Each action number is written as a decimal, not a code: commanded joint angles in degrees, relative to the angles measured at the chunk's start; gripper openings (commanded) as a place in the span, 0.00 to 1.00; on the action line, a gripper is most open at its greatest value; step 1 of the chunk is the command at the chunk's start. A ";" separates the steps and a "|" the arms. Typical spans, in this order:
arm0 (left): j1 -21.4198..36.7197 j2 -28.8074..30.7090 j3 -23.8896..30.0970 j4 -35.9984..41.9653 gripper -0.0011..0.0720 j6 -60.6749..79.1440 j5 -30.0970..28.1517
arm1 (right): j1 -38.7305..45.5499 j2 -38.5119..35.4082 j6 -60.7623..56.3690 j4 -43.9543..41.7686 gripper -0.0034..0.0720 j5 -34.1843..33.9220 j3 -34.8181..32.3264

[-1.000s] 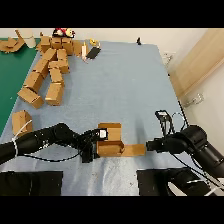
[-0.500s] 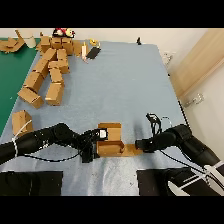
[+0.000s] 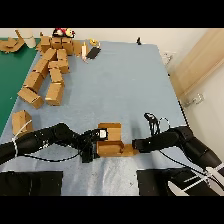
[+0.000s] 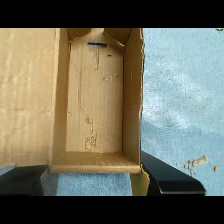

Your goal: Fold the box.

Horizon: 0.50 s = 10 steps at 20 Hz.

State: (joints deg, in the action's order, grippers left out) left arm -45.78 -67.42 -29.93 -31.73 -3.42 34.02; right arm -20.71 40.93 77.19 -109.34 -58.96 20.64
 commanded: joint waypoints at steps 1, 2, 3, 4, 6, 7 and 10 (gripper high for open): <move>0.07 0.02 0.00 -0.02 0.63 -0.02 0.00 | -0.04 -0.20 3.52 -5.62 0.05 1.68 -0.81; 0.07 0.02 0.00 0.00 0.63 0.00 0.00 | -0.04 -0.04 4.44 -6.84 0.05 2.27 -1.14; 0.07 0.02 0.00 0.00 0.63 0.00 0.00 | -0.09 0.09 4.98 -7.50 0.05 2.54 -1.20; 0.07 0.02 0.00 -0.02 0.63 -0.02 0.00 | -0.13 0.13 4.98 -7.65 0.05 2.60 -1.20; 0.07 0.02 0.00 -0.02 0.63 -0.02 0.00 | -0.13 0.07 4.98 -7.96 0.05 2.58 -1.20; 0.07 0.02 0.00 0.00 0.63 -0.02 0.00 | -0.13 0.02 4.98 -8.74 0.05 2.54 -1.20; 0.07 0.02 0.00 -0.02 0.63 0.00 0.00 | -1.40 -1.57 4.74 -10.88 0.05 2.86 -0.81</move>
State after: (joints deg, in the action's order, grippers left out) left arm -45.76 -67.42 -29.93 -31.73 -3.42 34.02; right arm -21.32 40.29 81.73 -117.95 -56.51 19.59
